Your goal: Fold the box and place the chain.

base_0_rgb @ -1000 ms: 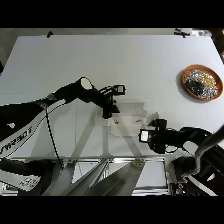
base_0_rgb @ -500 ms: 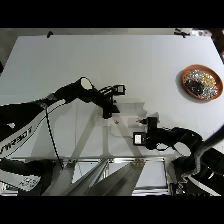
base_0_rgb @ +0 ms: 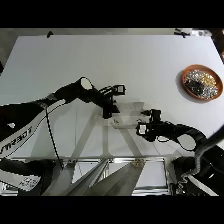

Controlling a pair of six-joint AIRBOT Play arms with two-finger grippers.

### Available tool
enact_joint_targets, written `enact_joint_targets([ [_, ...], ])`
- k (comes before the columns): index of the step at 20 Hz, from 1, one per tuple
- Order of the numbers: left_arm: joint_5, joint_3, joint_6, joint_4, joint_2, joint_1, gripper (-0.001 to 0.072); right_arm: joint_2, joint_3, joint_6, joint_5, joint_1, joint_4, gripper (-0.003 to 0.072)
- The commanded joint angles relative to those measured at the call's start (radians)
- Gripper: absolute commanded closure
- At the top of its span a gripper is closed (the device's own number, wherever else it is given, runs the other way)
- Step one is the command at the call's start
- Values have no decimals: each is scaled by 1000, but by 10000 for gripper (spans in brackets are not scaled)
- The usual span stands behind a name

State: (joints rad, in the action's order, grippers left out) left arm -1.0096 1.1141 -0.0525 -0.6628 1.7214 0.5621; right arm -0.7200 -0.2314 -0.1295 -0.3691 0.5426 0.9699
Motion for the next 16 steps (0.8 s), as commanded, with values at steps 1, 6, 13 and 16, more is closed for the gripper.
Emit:
enact_joint_targets([
  [1, 0, 0, 0, 0, 1, 0, 699, 1, -7, 282, -49, -61, -227, -20],
  [6, 0, 0, 0, 0, 1, 0, 699, 0, -7, 402, -133, -182, -320, -18],
  [13, 0, 0, 0, 0, 1, 0, 699, -44, -8, 403, -210, -263, -375, -15],
  [16, 0, 0, 0, 0, 1, 0, 699, -83, -17, 493, -250, -277, -458, -16],
])
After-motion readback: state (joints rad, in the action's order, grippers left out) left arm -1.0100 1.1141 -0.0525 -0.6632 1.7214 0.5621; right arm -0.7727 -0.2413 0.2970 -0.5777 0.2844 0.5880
